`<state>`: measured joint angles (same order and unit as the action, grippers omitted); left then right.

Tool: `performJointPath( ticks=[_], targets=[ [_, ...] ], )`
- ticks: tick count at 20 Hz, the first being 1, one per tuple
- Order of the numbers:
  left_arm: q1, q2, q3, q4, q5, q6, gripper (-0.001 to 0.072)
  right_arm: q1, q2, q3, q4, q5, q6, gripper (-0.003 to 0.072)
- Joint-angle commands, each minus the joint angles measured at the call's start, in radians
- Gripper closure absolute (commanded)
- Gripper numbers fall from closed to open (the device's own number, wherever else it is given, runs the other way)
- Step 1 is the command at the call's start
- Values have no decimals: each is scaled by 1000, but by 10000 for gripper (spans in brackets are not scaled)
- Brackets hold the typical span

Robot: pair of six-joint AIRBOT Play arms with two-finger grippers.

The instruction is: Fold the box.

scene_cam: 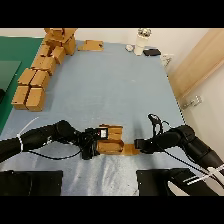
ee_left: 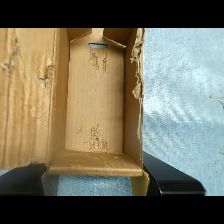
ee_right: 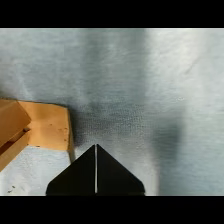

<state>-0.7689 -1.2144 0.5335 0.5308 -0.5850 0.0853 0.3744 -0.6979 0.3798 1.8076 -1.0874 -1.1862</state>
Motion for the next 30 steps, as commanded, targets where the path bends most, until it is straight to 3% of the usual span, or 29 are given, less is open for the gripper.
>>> performJointPath(
  ticks=[1,10,19,21,26,28,30],
  targets=[
    [0,1,0,0,0,0,211,2,1,-33,53,70,-27,683],
    [0,1,0,0,0,0,211,12,-81,-36,217,119,-150,684],
    [0,1,0,0,0,0,211,21,26,2,254,111,-142,678],
    [0,1,0,0,0,0,211,21,23,7,285,112,-142,576],
    [0,1,0,0,0,0,211,22,18,8,313,123,-143,575],
    [0,1,0,0,0,0,211,22,18,7,322,126,-142,447],
    [0,1,0,0,0,0,211,27,18,7,335,137,-142,446]
  ],
)
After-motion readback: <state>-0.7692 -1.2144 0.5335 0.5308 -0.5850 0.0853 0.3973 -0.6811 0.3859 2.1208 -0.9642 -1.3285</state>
